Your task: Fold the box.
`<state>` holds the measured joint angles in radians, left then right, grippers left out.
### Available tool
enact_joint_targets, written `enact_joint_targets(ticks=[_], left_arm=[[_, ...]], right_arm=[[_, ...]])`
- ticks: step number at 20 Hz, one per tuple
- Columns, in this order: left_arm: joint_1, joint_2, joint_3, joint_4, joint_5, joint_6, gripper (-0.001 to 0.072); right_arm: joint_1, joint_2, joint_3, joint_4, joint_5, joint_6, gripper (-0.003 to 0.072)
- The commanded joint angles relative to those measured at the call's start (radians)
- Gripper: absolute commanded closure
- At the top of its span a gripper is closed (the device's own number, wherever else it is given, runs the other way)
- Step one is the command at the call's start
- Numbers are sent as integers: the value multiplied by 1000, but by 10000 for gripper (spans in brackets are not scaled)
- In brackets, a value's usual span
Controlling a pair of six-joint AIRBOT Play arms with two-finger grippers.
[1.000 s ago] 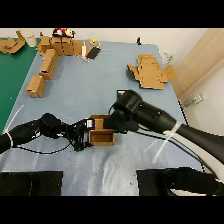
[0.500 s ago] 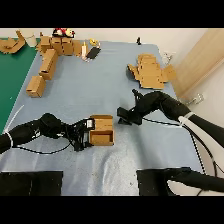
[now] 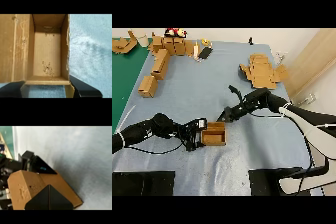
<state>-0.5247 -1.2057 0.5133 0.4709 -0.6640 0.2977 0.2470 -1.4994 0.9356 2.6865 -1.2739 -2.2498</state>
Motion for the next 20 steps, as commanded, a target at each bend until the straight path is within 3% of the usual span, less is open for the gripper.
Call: enact_joint_targets(ticks=[1, 6, 11, 15, 16, 19, 20], left_arm=[[1, 0, 1, 0, 0, 0, 203], [1, 0, 1, 0, 0, 0, 203], [1, 0, 1, 0, 0, 0, 203], [1, 0, 1, 0, 0, 0, 203], [1, 0, 1, 0, 0, 0, 203], [1, 0, 1, 0, 0, 0, 203], [1, 0, 1, 0, 0, 0, 203]], right_arm=[[72, 86, -92, 23, 55, -184, 684], [248, 410, -309, -178, 476, -265, 681], [446, 568, -423, -471, 775, -264, 658], [520, 618, -433, -571, 825, -265, 550], [531, 623, -433, -591, 828, -265, 457], [568, 645, -433, -642, 826, -265, 409], [581, 648, -433, -656, 825, -265, 301]])
